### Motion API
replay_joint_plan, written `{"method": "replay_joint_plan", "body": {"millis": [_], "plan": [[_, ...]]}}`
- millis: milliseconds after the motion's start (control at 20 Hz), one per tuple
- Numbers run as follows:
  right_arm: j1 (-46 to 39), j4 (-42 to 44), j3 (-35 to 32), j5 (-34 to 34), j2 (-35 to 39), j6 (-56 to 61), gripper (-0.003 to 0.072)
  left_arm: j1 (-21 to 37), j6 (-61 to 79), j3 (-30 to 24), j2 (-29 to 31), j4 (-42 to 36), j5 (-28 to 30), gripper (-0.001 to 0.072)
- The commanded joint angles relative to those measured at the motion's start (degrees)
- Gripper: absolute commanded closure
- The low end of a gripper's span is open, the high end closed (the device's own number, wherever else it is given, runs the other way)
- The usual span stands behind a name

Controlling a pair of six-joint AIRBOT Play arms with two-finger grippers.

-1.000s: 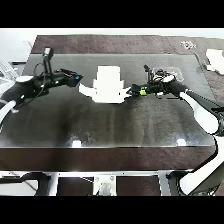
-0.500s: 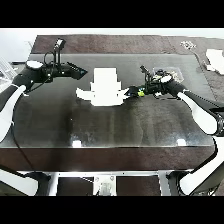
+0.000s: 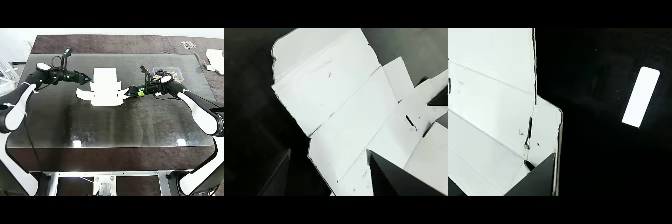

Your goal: Fold the box and place the chain.

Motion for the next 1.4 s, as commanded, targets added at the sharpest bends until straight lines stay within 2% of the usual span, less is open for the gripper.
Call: {"method": "replay_joint_plan", "body": {"millis": [0, 350, 650, 1150, 1350], "plan": [[0.02, 0.04, 0.0, -0.07, -0.02, 0.02, 0.0683, -0.09, -6.38, 5.9, -4.76, 3.41, -4.68, 0.0144], [0.02, 0.02, 0.0, -0.07, -0.02, -0.02, 0.0683, -0.37, -10.45, 7.28, -5.38, 9.77, -3.58, 0.0145], [0.02, 0.04, 0.0, -0.04, -0.02, 0.0, 0.0682, -3.48, -9.31, 7.28, -5.38, 11.28, -2.38, 0.0145], [0.02, 0.07, 0.0, -0.09, -0.02, 0.0, 0.0682, -3.82, -9.33, 7.28, -5.88, 10.08, -0.81, 0.0154], [0.02, 0.07, 0.0, -0.09, -0.02, 0.0, 0.0682, -3.85, -7.41, 9.35, -5.77, 5.79, -4.85, 0.0154]]}}
